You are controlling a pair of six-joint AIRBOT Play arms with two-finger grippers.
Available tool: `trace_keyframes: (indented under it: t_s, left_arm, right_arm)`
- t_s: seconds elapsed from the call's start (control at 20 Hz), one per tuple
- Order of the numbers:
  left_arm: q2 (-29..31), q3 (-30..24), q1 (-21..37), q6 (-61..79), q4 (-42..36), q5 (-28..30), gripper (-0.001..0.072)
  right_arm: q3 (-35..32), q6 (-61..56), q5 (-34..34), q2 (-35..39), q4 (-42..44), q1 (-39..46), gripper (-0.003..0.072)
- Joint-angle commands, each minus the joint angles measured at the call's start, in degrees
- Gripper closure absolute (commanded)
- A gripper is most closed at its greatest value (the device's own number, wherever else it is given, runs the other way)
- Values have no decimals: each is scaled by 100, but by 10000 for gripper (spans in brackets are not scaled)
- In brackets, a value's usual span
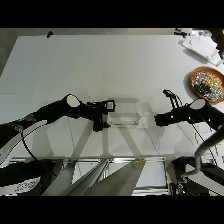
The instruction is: Fold the box and place the chain.
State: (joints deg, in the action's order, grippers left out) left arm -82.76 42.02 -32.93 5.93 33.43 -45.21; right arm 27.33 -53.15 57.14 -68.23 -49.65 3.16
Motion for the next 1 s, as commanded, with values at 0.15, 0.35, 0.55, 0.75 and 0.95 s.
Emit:
trace_keyframes:
  t_s: [0.15,0.35,0.55,0.75,0.95]
  left_arm:
    - [0,2,-2,2,4,0,257]
    - [0,2,-2,2,4,-2,257]
    - [0,2,-2,4,4,0,257]
    - [0,2,-2,2,4,0,257]
    - [0,2,-2,2,4,-2,257]
  right_arm:
    - [-9,267,-63,-24,352,-258,677]
    - [-15,262,-291,-24,369,-651,677]
    - [-11,498,79,-15,817,-647,628]
    - [0,564,251,83,984,-647,632]
    - [42,498,442,131,984,-647,578]
